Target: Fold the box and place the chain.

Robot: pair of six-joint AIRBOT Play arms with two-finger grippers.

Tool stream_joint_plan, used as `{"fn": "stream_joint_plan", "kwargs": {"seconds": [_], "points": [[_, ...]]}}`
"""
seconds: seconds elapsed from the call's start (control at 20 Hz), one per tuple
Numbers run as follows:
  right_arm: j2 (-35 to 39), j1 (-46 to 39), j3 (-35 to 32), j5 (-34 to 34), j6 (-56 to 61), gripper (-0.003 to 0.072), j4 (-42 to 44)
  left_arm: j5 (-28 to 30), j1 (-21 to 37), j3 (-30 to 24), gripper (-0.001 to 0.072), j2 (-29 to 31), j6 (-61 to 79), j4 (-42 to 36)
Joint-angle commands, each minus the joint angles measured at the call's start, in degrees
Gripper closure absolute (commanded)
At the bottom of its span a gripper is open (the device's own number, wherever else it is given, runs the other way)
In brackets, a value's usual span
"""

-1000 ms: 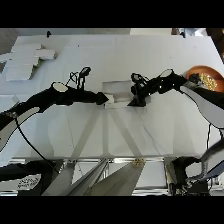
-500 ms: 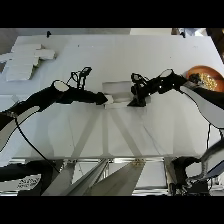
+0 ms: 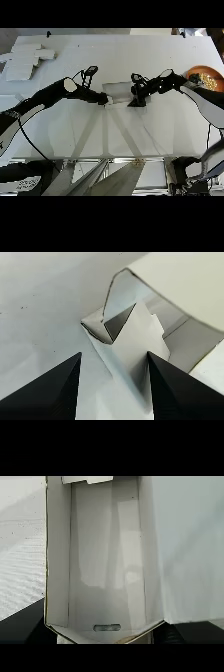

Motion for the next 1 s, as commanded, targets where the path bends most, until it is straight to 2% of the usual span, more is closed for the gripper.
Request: {"fn": "stream_joint_plan", "kwargs": {"seconds": [0.0, 0.25, 0.4, 0.7, 0.95], "points": [[0.0, 0.0, 0.0, -0.1, 0.1, 0.0164, 0.0, -2.1, -0.5, 1.4, 0.0277, -0.1, -7.7, 5.8], [0.0, 0.0, 0.0, -0.1, 0.1, 0.0164, 0.0, -7.0, -1.3, 5.3, 0.0295, -0.3, -14.1, 13.0], [0.0, 0.0, 0.0, -0.1, 0.1, 0.0164, 0.0, -7.7, -2.8, 7.1, 0.0332, -0.7, -16.2, 13.5], [0.0, 0.0, 0.0, -0.1, 0.1, 0.0164, 0.0, -10.5, -5.4, 7.2, 0.0332, -3.9, -21.5, 14.1], [0.0, 0.0, 0.0, -0.1, 0.1, 0.0164, 0.0, -13.5, -6.6, 9.7, 0.0332, -3.8, -28.9, 23.4]]}}
